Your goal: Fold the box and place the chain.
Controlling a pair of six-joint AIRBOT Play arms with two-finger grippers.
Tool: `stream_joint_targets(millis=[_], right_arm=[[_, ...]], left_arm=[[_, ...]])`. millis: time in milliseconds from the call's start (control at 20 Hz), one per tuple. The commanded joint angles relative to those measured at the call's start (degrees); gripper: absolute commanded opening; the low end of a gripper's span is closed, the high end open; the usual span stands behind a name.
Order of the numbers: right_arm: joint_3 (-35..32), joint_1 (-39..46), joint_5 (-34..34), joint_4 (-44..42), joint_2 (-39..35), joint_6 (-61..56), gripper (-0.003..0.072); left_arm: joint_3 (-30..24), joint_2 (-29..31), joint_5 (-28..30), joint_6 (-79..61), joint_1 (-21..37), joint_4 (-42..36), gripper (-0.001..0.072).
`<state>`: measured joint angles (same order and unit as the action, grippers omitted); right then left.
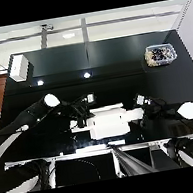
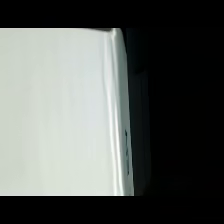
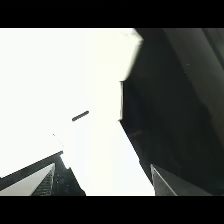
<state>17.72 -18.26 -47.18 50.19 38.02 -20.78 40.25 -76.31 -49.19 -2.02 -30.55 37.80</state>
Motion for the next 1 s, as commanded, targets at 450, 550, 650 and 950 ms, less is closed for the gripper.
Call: stream_joint_targets(millis=[450,550,650,950], right_arm=[[-0.37,-10.64,0.55,0.83,8.26,5.79,0.0704],[-0.37,-13.33,1.40,0.81,9.73,6.97,0.0704],[-0.37,-15.47,1.68,0.81,10.10,7.15,0.0704],[-0.37,-19.34,6.32,-3.52,11.19,6.71,0.0704]], left_arm=[[-0.85,-0.07,0.74,-0.13,0.02,0.52,0.0032],[-0.85,-0.07,0.72,-0.13,0.02,0.52,0.0032],[-0.85,-0.07,0.72,-0.13,0.02,0.52,0.0032],[-0.85,-0.07,0.74,-0.13,0.02,0.52,0.0032]])
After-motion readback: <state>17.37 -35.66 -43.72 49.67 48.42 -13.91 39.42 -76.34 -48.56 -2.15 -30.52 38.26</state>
